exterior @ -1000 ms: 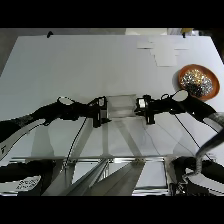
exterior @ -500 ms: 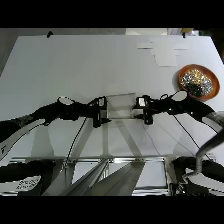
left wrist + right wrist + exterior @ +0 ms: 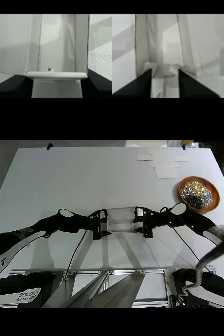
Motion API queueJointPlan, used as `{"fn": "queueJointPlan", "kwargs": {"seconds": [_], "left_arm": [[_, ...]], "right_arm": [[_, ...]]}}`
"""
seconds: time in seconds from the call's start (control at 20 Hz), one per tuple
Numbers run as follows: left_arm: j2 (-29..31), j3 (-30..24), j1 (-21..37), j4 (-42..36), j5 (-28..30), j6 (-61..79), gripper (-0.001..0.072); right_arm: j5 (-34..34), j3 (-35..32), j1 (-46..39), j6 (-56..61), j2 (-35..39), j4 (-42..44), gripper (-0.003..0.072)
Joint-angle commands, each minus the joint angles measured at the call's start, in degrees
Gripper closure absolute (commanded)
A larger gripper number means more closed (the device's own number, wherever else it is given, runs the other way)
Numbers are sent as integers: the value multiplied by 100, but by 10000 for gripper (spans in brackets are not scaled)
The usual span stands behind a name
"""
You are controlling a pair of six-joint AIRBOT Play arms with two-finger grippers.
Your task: Fold the box and place the chain.
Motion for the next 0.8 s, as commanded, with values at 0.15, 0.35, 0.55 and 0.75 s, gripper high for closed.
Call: {"fn": "queueJointPlan", "kwargs": {"seconds": [0.15, 0.35, 0.55, 0.75], "left_arm": [[2, 2, 0, 2, 4, 4, 695], [2, 2, 0, 4, 4, 4, 695], [2, 2, 0, 2, 4, 4, 695], [2, 2, 0, 2, 4, 4, 695]], "right_arm": [[-321, 0, -35, 3276, 1296, -1342, 623], [-837, 0, -662, 5141, 1633, -1561, 667], [-881, 0, -1613, 7298, 1451, -2173, 667], [-382, 0, -1950, 7906, 887, -2009, 667]]}}
